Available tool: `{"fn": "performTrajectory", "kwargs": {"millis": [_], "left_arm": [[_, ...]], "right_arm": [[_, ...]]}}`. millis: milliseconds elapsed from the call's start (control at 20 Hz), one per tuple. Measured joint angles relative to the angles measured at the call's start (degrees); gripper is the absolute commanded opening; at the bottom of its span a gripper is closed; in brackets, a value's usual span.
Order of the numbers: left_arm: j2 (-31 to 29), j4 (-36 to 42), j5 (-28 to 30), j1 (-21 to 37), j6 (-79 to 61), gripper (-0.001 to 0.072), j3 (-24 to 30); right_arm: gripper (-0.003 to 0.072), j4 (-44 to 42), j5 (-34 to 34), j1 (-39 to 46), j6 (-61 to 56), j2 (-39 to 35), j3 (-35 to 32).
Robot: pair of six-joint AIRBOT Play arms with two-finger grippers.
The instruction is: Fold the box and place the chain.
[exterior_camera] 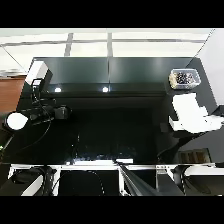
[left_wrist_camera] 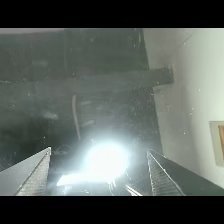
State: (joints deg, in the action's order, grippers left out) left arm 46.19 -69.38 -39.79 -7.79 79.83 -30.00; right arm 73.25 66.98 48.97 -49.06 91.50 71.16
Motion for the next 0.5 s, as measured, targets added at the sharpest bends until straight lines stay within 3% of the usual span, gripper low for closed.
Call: {"fn": "performTrajectory", "kwargs": {"millis": [100, 500], "left_arm": [[0.0, 0.0, -0.79, 0.0, 0.11, 0.0707, 0.0], [0.0, -0.11, -2.21, 0.0, 0.13, 0.0707, 0.0]], "right_arm": [[0.0075, 0.0, 0.39, -1.03, 0.68, 0.2, 0.13], [0.0014, -4.85, 14.23, -2.64, 0.57, -2.21, -0.09]]}}
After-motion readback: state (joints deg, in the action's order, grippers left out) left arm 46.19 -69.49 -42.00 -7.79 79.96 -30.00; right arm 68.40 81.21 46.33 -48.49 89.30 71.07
